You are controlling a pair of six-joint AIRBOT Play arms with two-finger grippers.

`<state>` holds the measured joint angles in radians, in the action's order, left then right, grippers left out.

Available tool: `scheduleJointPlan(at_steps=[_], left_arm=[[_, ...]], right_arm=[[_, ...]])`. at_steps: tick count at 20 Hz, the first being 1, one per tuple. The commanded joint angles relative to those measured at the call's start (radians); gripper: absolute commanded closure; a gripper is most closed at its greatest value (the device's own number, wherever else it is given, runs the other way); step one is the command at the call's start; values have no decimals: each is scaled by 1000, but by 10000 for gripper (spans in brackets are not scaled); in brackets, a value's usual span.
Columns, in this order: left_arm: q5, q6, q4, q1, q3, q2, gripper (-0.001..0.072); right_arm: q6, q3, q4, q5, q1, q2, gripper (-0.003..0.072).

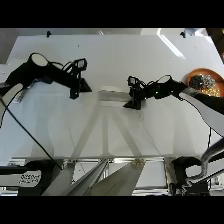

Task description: Fold the box and place the chain.

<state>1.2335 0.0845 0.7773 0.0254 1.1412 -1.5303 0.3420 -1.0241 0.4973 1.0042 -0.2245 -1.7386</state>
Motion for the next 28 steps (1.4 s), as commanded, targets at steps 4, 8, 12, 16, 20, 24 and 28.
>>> scheduleJointPlan(at_steps=[4,8,12,16,20,24,28], left_arm=[[-15,227,-210,-82,-180,69,699],[-270,423,-555,-148,-180,68,699],[-621,499,-730,-183,-180,51,701],[-718,499,-751,-183,-180,1,701],[-723,498,-750,-188,-180,-65,701],[-713,499,-750,-202,-180,-87,701],[-622,499,-731,-153,-180,-29,701]], right_arm=[[0,0,0,1,-1,-1,333],[0,0,0,2,-1,-1,333],[0,0,0,2,-1,-1,333],[0,0,0,2,-1,-1,333],[0,0,0,2,-1,-1,333],[0,0,0,2,-1,-1,333],[0,0,0,2,-1,-1,333]])
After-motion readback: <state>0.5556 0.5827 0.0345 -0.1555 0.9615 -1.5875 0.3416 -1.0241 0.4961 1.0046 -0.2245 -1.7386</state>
